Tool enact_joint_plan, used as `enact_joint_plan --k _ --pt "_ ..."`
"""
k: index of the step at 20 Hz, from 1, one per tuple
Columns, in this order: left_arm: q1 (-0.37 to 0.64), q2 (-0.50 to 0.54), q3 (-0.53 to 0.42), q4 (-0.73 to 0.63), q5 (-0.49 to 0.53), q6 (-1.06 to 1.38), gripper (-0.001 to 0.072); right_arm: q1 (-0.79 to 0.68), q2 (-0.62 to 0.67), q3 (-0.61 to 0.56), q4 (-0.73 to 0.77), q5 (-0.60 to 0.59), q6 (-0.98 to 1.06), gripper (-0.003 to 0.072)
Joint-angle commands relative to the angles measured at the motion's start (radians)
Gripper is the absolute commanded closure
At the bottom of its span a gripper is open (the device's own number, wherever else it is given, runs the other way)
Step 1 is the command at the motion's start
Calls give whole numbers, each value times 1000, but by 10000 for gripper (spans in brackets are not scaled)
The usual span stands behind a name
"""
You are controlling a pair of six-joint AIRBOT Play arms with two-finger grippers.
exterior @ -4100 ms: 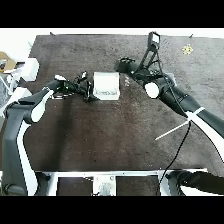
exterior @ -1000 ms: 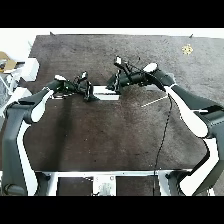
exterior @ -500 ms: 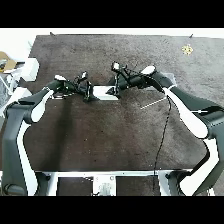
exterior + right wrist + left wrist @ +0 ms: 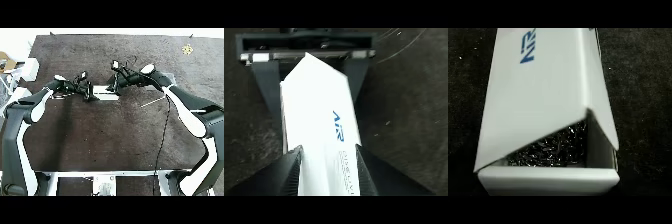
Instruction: Fold the box and place the chain.
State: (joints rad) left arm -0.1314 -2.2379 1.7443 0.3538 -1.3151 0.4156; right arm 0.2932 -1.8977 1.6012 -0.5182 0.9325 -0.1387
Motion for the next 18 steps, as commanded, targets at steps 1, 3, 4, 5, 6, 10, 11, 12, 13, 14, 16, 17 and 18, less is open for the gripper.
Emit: enact_joint_plan --k 1,3,4,5,6,10,11,12,13,14,16,17,18 --pt "-1 0 0 2 -2 3 186 0 6 11 -2 -1 5 422" --pt "-1 0 0 2 -2 3 186 0 -5 10 -3 5 25 421" --pt "-1 0 0 2 -2 3 186 0 -13 10 -18 6 30 421" --pt "-1 0 0 2 -2 3 186 0 -21 10 -39 5 36 421" --pt "-1 0 0 2 -2 3 186 0 -28 10 -47 6 51 421" --pt "-1 0 0 2 -2 3 186 0 -34 9 -48 66 84 422" --pt "-1 0 0 2 -2 3 186 0 -36 8 -57 82 84 422" --pt "-1 0 0 2 -2 3 186 0 -39 8 -74 97 96 422" --pt "-1 0 0 2 -2 3 186 0 -42 8 -89 114 114 421" --pt "-1 0 0 2 -2 3 186 0 -44 8 -104 135 118 421" --pt "-1 0 0 2 -2 3 186 -2 -49 8 -114 153 136 419" --pt "-1 0 0 2 -2 3 186 -3 -51 9 -114 151 136 419" --pt "-1 0 0 2 -2 3 186 -5 -52 9 -113 152 136 419"
